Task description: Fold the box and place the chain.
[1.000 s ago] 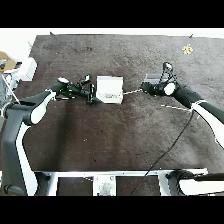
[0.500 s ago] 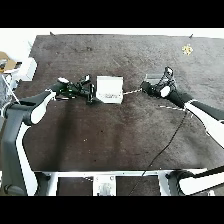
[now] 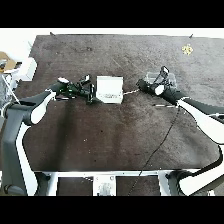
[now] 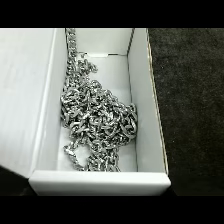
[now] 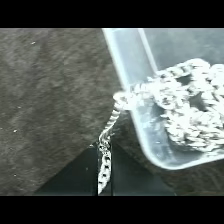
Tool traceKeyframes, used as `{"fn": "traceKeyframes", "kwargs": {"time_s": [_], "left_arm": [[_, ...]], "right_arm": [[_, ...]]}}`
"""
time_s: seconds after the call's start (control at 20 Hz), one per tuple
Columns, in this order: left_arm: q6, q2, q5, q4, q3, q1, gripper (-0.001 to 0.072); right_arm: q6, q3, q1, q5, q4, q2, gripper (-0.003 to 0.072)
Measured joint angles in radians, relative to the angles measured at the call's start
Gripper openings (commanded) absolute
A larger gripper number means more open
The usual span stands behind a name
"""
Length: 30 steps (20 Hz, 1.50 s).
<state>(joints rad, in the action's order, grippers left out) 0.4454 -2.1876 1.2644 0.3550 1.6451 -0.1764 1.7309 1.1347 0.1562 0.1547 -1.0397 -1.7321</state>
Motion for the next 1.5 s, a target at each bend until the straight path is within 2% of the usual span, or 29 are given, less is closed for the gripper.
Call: {"fn": "traceKeyframes", "kwargs": {"time_s": [0.2,0.4,0.55,0.7,1.0,1.35,1.4,1.45,1.5], "left_arm": [[0.000,0.000,0.000,0.000,0.000,0.000,0.0346],[0.000,0.000,0.000,0.000,0.000,0.000,0.0346],[0.000,0.000,0.000,0.000,0.000,0.000,0.0345],[0.000,0.000,0.000,0.000,0.000,0.000,0.0345],[0.000,0.000,0.000,0.000,0.000,0.000,0.0345],[0.000,0.000,0.000,0.000,0.000,0.000,0.0345],[0.000,0.000,0.000,0.000,0.000,0.000,0.0345],[0.000,0.000,0.000,0.000,0.000,0.000,0.0345],[0.000,0.000,0.000,0.000,0.000,0.000,0.0345]], "right_arm": [[-0.010,0.007,0.016,0.070,-0.035,0.099,0.0006],[-0.030,0.010,0.071,0.121,-0.121,0.299,0.0005],[-0.059,0.020,0.154,0.108,-0.154,0.442,0.0005],[-0.089,0.063,0.254,0.058,-0.183,0.517,0.0005],[-0.108,0.108,0.389,-0.008,-0.232,0.517,0.0005],[0.002,-0.032,0.410,-0.012,-0.240,0.393,0.0006],[0.013,-0.047,0.411,-0.013,-0.239,0.367,0.0076],[0.023,-0.058,0.411,-0.013,-0.237,0.338,0.0356],[0.026,-0.066,0.411,-0.010,-0.236,0.316,0.0341]]}}
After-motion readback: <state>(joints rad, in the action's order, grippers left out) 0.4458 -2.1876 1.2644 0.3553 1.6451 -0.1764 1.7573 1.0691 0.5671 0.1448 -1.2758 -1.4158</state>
